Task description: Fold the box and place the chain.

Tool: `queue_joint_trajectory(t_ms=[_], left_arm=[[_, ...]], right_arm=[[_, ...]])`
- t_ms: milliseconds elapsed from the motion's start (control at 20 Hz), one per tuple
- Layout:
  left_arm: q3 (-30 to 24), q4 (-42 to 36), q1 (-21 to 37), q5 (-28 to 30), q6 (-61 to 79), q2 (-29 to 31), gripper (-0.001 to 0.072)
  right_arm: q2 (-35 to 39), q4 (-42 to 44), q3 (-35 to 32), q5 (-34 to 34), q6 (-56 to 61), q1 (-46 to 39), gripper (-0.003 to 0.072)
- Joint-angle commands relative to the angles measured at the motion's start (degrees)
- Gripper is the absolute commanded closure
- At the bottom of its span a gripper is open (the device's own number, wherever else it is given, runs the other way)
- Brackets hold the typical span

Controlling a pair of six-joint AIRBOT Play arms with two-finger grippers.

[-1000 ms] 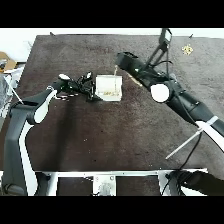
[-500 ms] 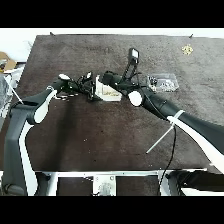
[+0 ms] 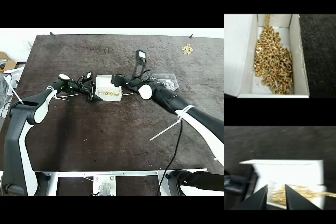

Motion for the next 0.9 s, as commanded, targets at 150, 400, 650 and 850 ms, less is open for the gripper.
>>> queue_joint_trajectory(t_ms=[150,400,650,850], left_arm=[[0.04,0.00,0.07,0.02,0.00,0.02,0.0235],[0.02,0.00,0.07,0.02,0.00,0.02,0.0235],[0.04,0.00,0.07,0.00,0.00,0.02,0.0235],[0.04,0.00,0.07,0.02,0.00,0.02,0.0235]], right_arm=[[2.27,-3.87,-5.77,9.88,0.11,-12.98,0.0254],[-2.12,4.61,-12.48,-1.57,1.33,-20.83,0.0396],[-9.14,11.72,-10.01,-8.76,1.31,-20.76,0.0395],[-14.38,12.72,-4.74,-8.76,1.33,-19.04,0.0358]])
